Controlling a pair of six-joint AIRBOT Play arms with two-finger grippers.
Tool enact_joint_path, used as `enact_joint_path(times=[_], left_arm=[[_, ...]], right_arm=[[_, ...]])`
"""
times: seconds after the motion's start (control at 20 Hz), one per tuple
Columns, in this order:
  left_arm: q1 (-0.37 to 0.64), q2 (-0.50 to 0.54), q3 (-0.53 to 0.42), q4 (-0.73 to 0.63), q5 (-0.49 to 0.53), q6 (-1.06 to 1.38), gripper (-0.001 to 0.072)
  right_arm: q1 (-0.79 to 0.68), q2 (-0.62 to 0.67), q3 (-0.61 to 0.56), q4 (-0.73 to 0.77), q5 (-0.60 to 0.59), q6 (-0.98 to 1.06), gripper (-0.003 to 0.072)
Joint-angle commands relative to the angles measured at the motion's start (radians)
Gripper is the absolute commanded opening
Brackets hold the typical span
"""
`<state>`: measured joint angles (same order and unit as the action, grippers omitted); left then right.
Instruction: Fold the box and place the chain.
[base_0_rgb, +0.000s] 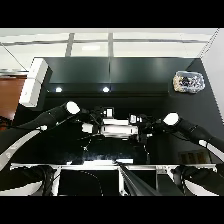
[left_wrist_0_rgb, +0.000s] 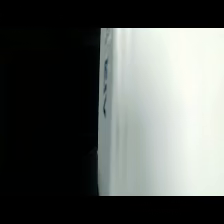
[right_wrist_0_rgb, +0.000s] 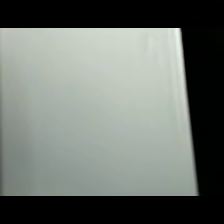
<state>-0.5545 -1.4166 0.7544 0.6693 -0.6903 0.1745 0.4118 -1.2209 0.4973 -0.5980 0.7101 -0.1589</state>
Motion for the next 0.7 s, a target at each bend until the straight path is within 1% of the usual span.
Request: enact_joint_path(times=[0.0,0.1,0.15,0.2,0.3,0.35,0.4,0.45,0.5,0.55,0.65], left_arm=[[-0.001,0.0,0.0,0.0,0.002,0.0,0.003],[-0.001,0.0,0.0,0.0,0.001,0.0,0.003],[-0.001,0.0,0.0,0.0,0.001,0.0,0.0029],[-0.001,0.0,0.0,0.0,0.001,0.0,0.0029],[-0.001,0.004,0.0,0.0,-0.003,-0.009,0.0037],[0.0,0.016,0.0,0.004,-0.007,-0.029,0.014],[0.001,0.035,0.0,0.011,-0.016,-0.046,0.0248],[0.003,0.058,0.0,0.026,-0.034,-0.069,0.0294],[0.005,0.087,0.0,0.067,-0.058,-0.122,0.0298],[0.007,0.114,0.0,0.119,-0.091,-0.197,0.0298],[0.015,0.175,0.0,0.238,-0.191,-0.357,0.0298]], right_arm=[[0.0,0.0,0.0,-0.008,0.001,0.005,0.0607],[0.0,0.0,0.0,-0.008,0.001,0.005,0.0606],[0.0,0.0,0.0,-0.008,0.001,0.005,0.056],[0.0,0.0,0.0,-0.008,0.001,0.005,0.0443],[0.0,0.0,0.0,-0.008,0.003,0.005,0.0433],[0.0,0.0,0.0,-0.008,0.006,0.004,0.0433],[0.002,0.0,0.0,-0.008,0.011,0.004,0.0411],[0.003,0.0,0.0,-0.008,0.019,-0.002,0.0298],[0.003,0.0,0.0,-0.009,0.03,-0.011,0.0246],[0.003,0.0,0.0,-0.009,0.031,-0.013,0.0243],[0.003,0.0,0.0,-0.009,0.03,-0.013,0.0243]])
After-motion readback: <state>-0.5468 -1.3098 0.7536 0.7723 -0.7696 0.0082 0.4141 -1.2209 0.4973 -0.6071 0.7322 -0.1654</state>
